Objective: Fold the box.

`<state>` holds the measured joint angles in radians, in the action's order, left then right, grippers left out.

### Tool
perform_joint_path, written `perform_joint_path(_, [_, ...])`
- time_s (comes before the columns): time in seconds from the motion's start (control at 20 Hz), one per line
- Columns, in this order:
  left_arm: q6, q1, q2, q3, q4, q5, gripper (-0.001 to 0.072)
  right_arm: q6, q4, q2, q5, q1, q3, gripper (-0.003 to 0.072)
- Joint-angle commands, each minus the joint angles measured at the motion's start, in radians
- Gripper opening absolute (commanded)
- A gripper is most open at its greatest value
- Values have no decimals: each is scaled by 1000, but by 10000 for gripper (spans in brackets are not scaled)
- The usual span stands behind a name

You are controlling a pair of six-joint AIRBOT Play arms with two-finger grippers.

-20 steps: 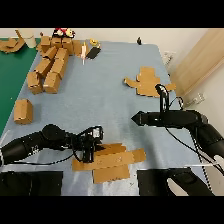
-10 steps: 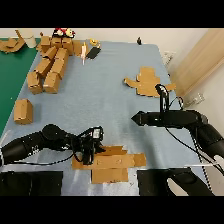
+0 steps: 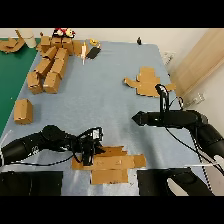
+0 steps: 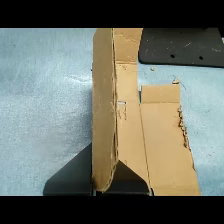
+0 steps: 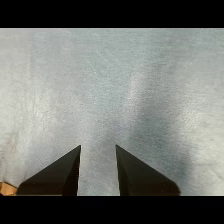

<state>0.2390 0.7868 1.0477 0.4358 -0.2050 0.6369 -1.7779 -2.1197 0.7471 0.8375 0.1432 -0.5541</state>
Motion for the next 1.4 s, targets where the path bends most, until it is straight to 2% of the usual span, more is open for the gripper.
perform_joint_path(0.0, [0, -1, 1, -9, -8, -1, 13, 0, 5, 0, -2, 0, 1, 353])
perform_joint_path(0.65, [-3, -1, -1, -8, -8, -9, 13, 0, 18, 0, -2, 0, 0, 341])
perform_joint_path(0.7, [-3, -1, 0, -8, -8, -7, 13, 0, 18, 0, 0, 0, 0, 268])
perform_joint_path(0.75, [-3, -1, 0, -8, -8, -7, 13, -1, 18, 0, 4, 0, 0, 54])
perform_joint_path(0.8, [-3, -1, 0, -8, -8, -7, 13, -1, 19, 0, 8, 0, 0, 0])
perform_joint_path(0.95, [-3, -1, 0, -8, -8, -7, 13, 0, 21, 0, 13, 0, 0, -1])
perform_joint_path(1.1, [-3, -1, 0, -8, -8, -6, 13, 23, 56, -4, 67, 30, 1, -1])
perform_joint_path(1.35, [-3, -1, 0, -8, -8, -6, 13, 134, 195, -52, 89, 229, 1, -1])
